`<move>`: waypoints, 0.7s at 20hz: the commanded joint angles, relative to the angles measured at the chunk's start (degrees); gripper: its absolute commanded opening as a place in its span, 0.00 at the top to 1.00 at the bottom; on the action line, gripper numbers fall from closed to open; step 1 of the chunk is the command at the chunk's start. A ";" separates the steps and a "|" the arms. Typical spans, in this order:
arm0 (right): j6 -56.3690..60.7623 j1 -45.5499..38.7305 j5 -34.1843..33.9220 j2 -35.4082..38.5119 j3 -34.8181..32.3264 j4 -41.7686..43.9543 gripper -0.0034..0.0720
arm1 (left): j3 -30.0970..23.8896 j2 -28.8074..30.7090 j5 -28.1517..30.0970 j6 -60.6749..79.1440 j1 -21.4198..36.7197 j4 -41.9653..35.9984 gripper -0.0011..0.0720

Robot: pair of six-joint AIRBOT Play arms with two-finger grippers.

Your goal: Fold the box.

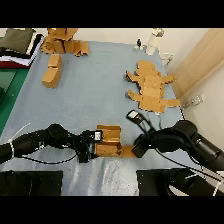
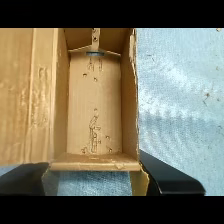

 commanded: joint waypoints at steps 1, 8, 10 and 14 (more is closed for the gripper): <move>18.47 -4.07 -8.07 0.79 1.20 -15.93 0.95 | 0.04 0.02 -0.02 -0.04 0.02 0.00 0.37; 10.58 -15.45 -0.85 -8.63 -2.78 1.29 0.95 | 0.04 0.02 -0.02 -0.07 0.02 0.00 0.37; 8.46 -15.37 4.00 -11.08 -4.37 8.17 0.95 | 0.04 0.02 -0.02 -0.04 0.02 0.00 0.37; 3.37 -15.37 6.47 -14.36 -5.22 16.24 0.95 | 0.04 0.02 -0.02 -0.07 0.02 0.00 0.37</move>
